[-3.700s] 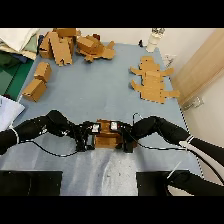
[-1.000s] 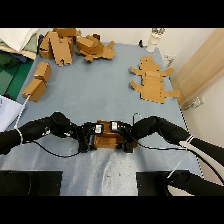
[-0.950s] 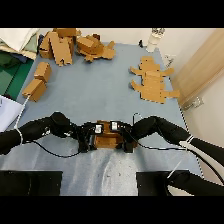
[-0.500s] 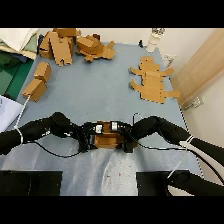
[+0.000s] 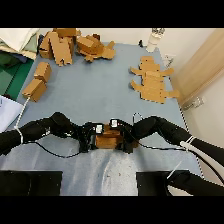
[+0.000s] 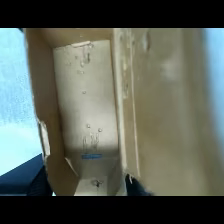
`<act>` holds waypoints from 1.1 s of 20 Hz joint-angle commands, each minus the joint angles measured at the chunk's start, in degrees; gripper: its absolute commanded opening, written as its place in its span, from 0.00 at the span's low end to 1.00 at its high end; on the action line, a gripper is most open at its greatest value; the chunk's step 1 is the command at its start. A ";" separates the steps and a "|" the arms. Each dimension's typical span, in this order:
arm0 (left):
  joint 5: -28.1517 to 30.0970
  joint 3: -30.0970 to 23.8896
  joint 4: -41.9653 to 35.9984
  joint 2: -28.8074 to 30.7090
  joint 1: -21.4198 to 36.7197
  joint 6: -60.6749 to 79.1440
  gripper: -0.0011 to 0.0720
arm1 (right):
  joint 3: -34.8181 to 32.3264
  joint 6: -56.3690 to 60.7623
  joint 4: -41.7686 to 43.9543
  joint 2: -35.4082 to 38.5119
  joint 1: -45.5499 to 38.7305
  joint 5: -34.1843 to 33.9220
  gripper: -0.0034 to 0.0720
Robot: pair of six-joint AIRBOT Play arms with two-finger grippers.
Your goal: Fold the box.
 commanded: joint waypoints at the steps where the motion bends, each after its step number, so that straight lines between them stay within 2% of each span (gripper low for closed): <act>1: 0.13 -0.02 0.37 -0.04 0.07 0.00 0.45 | 0.07 7.08 -5.11 1.97 -0.04 -1.40 0.85; 3: 0.13 0.00 0.37 -0.04 0.07 0.00 0.45 | 0.07 9.86 -8.37 3.32 -0.04 -1.95 0.85; 11: 0.11 -0.02 0.37 -0.02 0.07 0.00 0.45 | 0.20 15.43 -9.90 7.41 -0.04 -5.18 0.85; 16: 0.15 -0.02 0.37 -0.04 0.07 -0.02 0.46 | 0.20 33.59 -22.62 15.23 -0.07 -12.13 0.85; 19: 1.18 -0.02 0.37 -0.04 0.07 -0.04 0.45 | 0.20 47.47 -18.23 20.90 -0.04 -12.00 0.83; 20: 1.20 -0.02 0.37 -0.04 0.07 -0.07 0.45 | 0.17 53.00 -14.71 22.08 -0.04 -10.38 0.78; 21: 1.18 -0.02 0.37 -0.04 0.07 -0.07 0.45 | 0.20 58.25 -9.94 22.58 -0.04 -9.14 0.31; 22: 1.18 -0.02 0.37 -0.04 0.07 -0.04 0.45 | 0.17 63.71 -4.92 22.49 -0.02 -7.19 0.05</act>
